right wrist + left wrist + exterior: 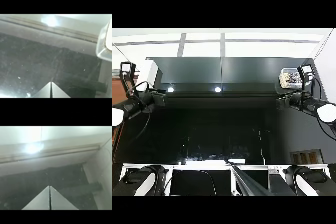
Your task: Fold the box and place the chain.
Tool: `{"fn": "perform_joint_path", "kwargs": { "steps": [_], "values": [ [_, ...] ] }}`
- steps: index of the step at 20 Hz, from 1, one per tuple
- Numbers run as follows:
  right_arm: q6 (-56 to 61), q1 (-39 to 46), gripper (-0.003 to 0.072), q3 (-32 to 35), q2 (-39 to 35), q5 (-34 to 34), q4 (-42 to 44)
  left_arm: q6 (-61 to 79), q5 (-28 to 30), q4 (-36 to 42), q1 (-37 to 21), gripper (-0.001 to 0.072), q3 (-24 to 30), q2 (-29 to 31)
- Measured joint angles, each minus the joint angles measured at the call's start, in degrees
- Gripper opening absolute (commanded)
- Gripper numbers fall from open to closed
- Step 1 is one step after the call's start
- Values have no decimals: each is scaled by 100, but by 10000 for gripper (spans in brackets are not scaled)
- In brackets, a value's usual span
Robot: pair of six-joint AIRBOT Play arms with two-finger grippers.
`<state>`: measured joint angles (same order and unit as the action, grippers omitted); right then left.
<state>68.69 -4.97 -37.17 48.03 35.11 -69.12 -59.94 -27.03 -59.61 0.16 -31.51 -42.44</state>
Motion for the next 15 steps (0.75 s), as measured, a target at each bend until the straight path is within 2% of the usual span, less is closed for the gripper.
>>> {"fn": "perform_joint_path", "kwargs": {
  "steps": [6,15],
  "values": [
    [-33,-7,14,2,0,44,11,-4,363,11,68,26,304,181],
    [-33,-7,14,2,0,55,11,-9,424,13,79,26,352,208]
  ]
}}
